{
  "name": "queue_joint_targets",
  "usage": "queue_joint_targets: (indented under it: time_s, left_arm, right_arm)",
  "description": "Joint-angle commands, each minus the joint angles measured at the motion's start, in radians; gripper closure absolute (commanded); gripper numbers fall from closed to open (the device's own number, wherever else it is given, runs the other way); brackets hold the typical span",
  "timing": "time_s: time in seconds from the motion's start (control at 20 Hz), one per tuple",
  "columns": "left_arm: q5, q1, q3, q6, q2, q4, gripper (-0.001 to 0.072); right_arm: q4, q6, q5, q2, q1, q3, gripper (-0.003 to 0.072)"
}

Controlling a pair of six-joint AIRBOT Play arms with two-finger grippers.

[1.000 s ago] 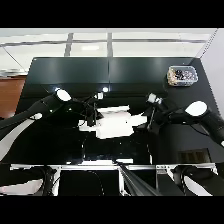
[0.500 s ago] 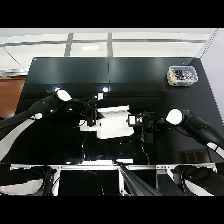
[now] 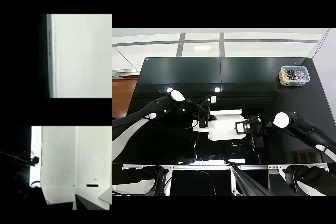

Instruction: Fold the box and place the chain.

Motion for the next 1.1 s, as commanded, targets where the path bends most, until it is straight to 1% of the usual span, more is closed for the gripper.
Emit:
queue_joint_targets:
  time_s: [0.0, 0.15, 0.2, 0.3, 0.45, 0.6, 0.85, 0.95, 1.05]
  left_arm:
    - [-0.003, -0.001, 0.001, 0.006, -0.002, 0.002, 0.0681]
    - [-0.007, -0.001, 0.001, 0.006, -0.002, 0.002, 0.0681]
    - [-0.008, -0.001, 0.001, 0.006, -0.002, 0.002, 0.0680]
    - [-0.011, -0.001, 0.001, 0.006, -0.002, 0.002, 0.0680]
    - [-0.028, -0.001, 0.001, 0.006, -0.002, 0.002, 0.0681]
    - [-0.033, -0.001, 0.001, 0.006, -0.002, 0.002, 0.0681]
    - [-0.033, -0.001, 0.001, 0.006, -0.002, 0.002, 0.0681]
    - [-0.033, -0.001, 0.001, 0.006, -0.002, 0.002, 0.0680]
    - [-0.033, -0.001, 0.001, 0.006, -0.002, 0.002, 0.0680]
  right_arm:
    - [0.046, -0.001, -0.085, -0.042, 0.046, -0.005, 0.0020]
    - [0.124, 0.000, -0.204, -0.048, 0.055, -0.003, 0.0020]
    - [0.111, 0.000, -0.220, -0.045, 0.053, 0.002, 0.0020]
    - [0.071, 0.001, -0.209, -0.033, 0.042, 0.026, 0.0020]
    - [0.071, 0.002, -0.128, -0.018, -0.015, 0.072, 0.0020]
    - [0.077, 0.002, -0.129, -0.008, -0.082, 0.076, 0.0020]
    - [0.181, -0.019, -0.148, -0.012, -0.111, 0.076, 0.0020]
    - [0.188, -0.023, -0.147, -0.024, -0.111, 0.075, 0.0021]
    - [0.264, -0.048, -0.140, -0.043, -0.111, 0.064, 0.0020]
